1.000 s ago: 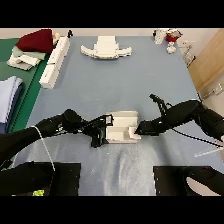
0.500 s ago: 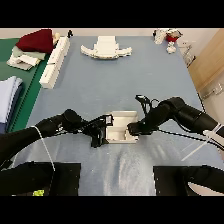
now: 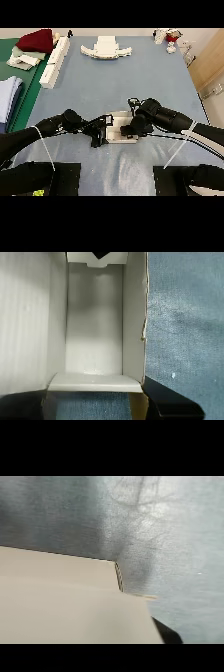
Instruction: Fold the box.
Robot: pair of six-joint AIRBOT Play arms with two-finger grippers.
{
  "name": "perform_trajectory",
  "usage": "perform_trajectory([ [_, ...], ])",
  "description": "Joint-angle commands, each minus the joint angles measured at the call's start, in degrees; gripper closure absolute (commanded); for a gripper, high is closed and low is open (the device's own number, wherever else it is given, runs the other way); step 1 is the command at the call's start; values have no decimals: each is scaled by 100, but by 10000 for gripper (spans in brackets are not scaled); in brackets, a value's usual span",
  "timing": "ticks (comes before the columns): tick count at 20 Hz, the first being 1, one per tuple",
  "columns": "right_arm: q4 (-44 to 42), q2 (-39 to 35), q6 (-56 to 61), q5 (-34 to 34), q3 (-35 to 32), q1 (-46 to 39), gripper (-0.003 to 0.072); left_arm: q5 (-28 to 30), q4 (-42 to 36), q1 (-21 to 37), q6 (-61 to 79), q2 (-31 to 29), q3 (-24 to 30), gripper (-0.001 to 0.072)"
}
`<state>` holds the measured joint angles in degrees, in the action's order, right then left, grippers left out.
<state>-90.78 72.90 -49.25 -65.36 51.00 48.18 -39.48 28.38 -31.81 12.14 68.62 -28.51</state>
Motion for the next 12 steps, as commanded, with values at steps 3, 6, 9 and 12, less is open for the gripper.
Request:
perform_trajectory([
  [3, 254, 160, 428, -111, 76, 87, 378, 2, -7, 2, 0, 0, -4, 294],
  [6, 227, 160, 431, -114, 76, 87, 676, 2, -7, 0, 0, 0, -4, 294],
  [9, 223, 160, 450, -116, 76, 87, 681, 2, -7, 2, 2, 0, -4, 294],
  [12, 181, 160, 448, -116, 76, 87, 680, 2, -7, 2, 0, 0, -4, 294],
])
